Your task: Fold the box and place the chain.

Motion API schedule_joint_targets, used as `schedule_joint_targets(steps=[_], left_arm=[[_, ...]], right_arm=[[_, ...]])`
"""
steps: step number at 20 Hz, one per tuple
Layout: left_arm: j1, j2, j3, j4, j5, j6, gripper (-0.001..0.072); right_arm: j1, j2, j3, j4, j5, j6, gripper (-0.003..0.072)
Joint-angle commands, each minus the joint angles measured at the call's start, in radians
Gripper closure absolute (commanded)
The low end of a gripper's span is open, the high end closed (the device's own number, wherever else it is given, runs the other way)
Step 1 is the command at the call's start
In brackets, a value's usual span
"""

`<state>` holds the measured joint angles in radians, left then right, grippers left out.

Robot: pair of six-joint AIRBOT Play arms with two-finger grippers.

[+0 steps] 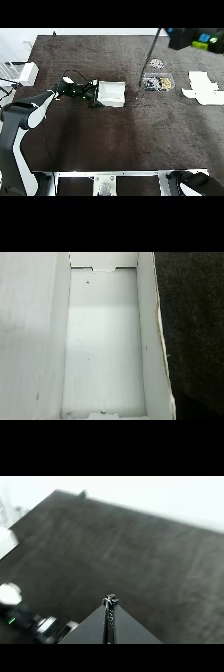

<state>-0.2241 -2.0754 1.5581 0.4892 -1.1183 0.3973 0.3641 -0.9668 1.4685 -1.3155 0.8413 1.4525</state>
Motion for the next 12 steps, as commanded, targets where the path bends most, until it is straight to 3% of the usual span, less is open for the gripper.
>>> schedule_joint_targets(steps=[1, 6, 12], left_arm=[[0.000, 0.000, 0.000, 0.000, 0.000, 0.000, 0.0411], [0.000, 0.000, 0.000, 0.000, 0.000, 0.000, 0.0411], [-0.001, 0.000, 0.000, 0.000, 0.000, 0.000, 0.0411]], right_arm=[[0.076, -0.011, -0.056, 0.023, -0.031, 0.024, 0.0681], [0.140, -0.078, -0.129, 0.079, -0.165, 0.024, 0.0681], [0.174, -0.255, -0.138, 0.136, -0.185, 0.024, 0.0682]])
